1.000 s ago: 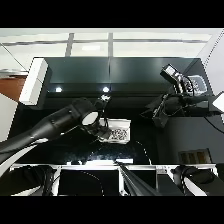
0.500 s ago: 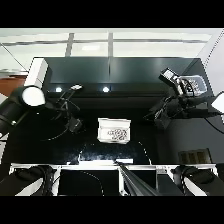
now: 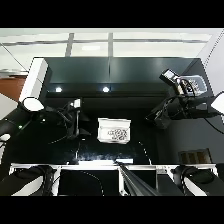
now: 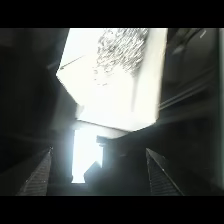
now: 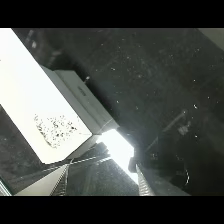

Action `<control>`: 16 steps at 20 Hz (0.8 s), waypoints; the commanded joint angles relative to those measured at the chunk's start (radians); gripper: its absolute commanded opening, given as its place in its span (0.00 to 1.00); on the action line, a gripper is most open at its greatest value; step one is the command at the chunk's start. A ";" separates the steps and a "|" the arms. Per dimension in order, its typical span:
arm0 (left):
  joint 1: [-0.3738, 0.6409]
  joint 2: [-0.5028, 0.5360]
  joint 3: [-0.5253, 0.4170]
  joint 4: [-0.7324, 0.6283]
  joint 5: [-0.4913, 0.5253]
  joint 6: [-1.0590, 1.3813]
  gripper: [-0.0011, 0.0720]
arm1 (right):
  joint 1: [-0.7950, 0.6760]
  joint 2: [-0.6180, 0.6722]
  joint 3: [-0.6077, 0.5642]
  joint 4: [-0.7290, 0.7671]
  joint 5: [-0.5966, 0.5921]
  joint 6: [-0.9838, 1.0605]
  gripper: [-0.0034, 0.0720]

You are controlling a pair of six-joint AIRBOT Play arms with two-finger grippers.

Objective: Fold the box and place the chain.

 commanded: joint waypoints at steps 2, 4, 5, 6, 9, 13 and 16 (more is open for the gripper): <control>-0.065 -0.069 -0.014 0.008 0.095 0.181 0.99 | 0.000 0.001 0.000 -0.002 -0.006 0.037 0.72; -0.109 -0.090 -0.023 0.010 0.110 0.182 0.99 | 0.000 0.000 0.000 -0.002 -0.010 0.050 0.72; -0.126 -0.103 -0.024 0.009 0.125 0.182 0.99 | 0.000 0.000 0.000 -0.002 -0.011 0.049 0.72; -0.139 -0.117 -0.024 0.009 0.128 0.182 0.99 | 0.000 0.000 0.000 -0.002 -0.014 0.049 0.72; -0.155 -0.135 -0.024 -0.005 0.132 0.181 0.99 | 0.000 0.000 0.000 -0.002 -0.027 0.049 0.72; -0.163 -0.143 -0.024 -0.071 0.135 0.181 0.99 | 0.000 0.000 0.000 -0.002 -0.029 0.049 0.72; -0.187 -0.143 -0.024 -0.068 0.144 0.181 0.99 | 0.000 0.000 0.000 -0.002 -0.029 0.049 0.72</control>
